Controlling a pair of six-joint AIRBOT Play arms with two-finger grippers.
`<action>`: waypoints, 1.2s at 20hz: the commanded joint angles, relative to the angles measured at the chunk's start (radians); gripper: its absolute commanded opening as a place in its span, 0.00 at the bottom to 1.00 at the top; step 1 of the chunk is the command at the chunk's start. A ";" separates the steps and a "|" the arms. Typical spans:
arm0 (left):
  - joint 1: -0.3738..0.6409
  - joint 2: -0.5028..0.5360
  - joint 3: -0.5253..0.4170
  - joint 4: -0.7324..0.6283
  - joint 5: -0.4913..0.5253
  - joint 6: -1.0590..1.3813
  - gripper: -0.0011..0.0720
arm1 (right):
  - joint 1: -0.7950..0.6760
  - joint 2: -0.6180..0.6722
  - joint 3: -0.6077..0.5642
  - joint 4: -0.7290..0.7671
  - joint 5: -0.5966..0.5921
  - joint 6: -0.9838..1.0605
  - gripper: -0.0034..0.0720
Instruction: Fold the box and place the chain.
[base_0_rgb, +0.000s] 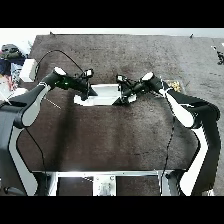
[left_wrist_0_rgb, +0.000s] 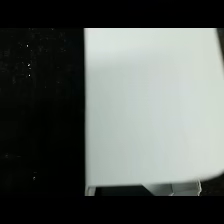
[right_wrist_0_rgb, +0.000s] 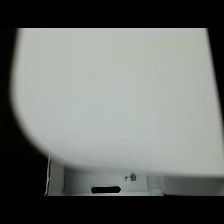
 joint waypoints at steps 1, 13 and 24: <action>0.000 0.000 0.000 0.000 -0.001 0.000 0.03 | 0.000 -0.001 0.000 0.002 -0.011 0.001 0.58; 0.000 0.000 0.000 -0.003 -0.001 0.000 0.03 | 0.000 -0.001 0.000 0.002 -0.011 0.001 0.57; 0.000 0.001 0.000 -0.005 -0.013 -0.010 0.42 | 0.000 -0.001 0.000 0.002 -0.011 0.001 0.58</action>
